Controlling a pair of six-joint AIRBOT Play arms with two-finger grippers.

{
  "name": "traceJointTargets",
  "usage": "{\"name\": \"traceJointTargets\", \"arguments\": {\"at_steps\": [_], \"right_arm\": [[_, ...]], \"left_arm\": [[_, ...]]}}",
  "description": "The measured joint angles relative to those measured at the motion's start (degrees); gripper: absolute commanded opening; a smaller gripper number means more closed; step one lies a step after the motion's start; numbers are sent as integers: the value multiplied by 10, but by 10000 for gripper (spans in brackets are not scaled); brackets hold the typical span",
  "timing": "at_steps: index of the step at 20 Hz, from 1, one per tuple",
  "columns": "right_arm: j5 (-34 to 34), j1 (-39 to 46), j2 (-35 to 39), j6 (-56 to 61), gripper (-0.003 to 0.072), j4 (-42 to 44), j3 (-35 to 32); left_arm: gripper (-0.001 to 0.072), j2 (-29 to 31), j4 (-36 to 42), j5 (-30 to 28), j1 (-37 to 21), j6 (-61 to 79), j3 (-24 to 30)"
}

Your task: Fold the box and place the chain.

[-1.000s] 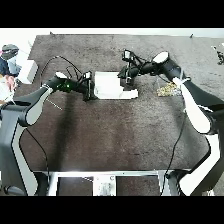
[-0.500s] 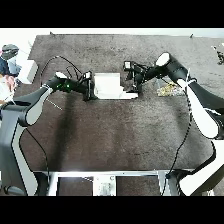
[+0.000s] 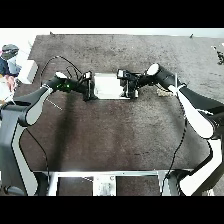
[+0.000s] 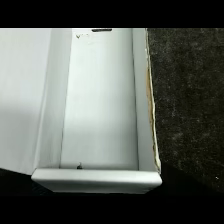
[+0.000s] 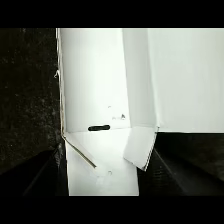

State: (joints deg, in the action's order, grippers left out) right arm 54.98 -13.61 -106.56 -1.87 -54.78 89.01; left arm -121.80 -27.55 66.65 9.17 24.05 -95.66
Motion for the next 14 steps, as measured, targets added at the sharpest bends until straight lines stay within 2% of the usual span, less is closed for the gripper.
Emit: {"name": "traceJointTargets", "arguments": {"at_steps": [1, 2, 3, 4, 14], "right_arm": [[-3, -1, -4, 0, 411, 1, 0], [-5, -2, -7, 1, 412, 5, -1], [-5, -3, -10, 1, 328, 6, -1], [-5, -3, -12, 1, 280, 8, -2], [-13, -5, -19, -2, 279, 59, -2]], "left_arm": [[289, 0, 0, 0, 0, 0, 0], [288, 0, 0, 0, 0, 0, 0], [288, 0, 0, 0, 0, 0, 0], [288, 0, 0, 0, 0, 0, 0], [289, 0, -1, 0, -1, 0, 0]]}}
